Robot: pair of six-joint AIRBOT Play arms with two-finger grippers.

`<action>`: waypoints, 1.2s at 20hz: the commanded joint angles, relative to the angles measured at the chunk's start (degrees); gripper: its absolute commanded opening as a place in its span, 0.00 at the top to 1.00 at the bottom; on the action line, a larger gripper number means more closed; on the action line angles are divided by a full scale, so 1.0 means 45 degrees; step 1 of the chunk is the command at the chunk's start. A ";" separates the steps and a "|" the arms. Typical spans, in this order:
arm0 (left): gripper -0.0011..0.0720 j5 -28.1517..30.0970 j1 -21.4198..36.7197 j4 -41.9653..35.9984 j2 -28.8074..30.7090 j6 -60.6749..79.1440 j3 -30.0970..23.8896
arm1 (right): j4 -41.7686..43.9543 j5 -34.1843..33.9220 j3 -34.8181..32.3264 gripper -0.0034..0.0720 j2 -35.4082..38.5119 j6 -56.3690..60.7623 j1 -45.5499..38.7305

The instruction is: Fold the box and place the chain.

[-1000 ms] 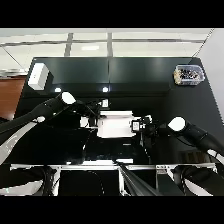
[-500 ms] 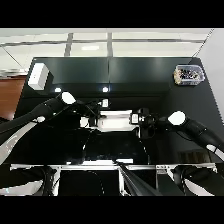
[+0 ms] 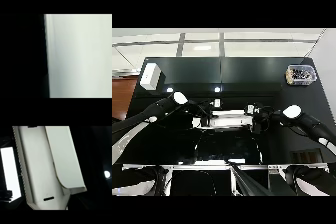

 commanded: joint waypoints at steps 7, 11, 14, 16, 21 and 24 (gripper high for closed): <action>0.95 -0.0894 0.0000 -0.0005 -0.0005 0.0000 0.0000 | 0.0665 0.1073 0.0034 0.02 -0.1001 -0.0520 -0.0029; 0.95 -0.0894 0.0000 -0.0005 -0.0005 0.0000 0.0000 | 0.0607 0.1054 0.0034 0.02 -0.1253 -0.0515 -0.0034; 0.95 -0.0869 0.0000 -0.0005 -0.0005 0.0000 0.0000 | 0.0199 0.1054 0.0039 0.02 -0.1530 -0.0510 -0.0029; 0.95 -0.0748 0.0000 -0.0005 -0.0005 0.0000 0.0000 | -0.0058 0.0976 0.0053 0.02 -0.1676 -0.0350 0.0015; 0.95 -0.0549 0.0000 -0.0005 -0.0005 0.0000 0.0000 | -0.0063 0.0709 0.0053 0.02 -0.1676 -0.0160 0.0049; 0.95 -0.0549 0.0000 -0.0005 -0.0005 0.0000 0.0000 | -0.0189 0.0364 0.0097 0.02 -0.1710 0.0209 0.0204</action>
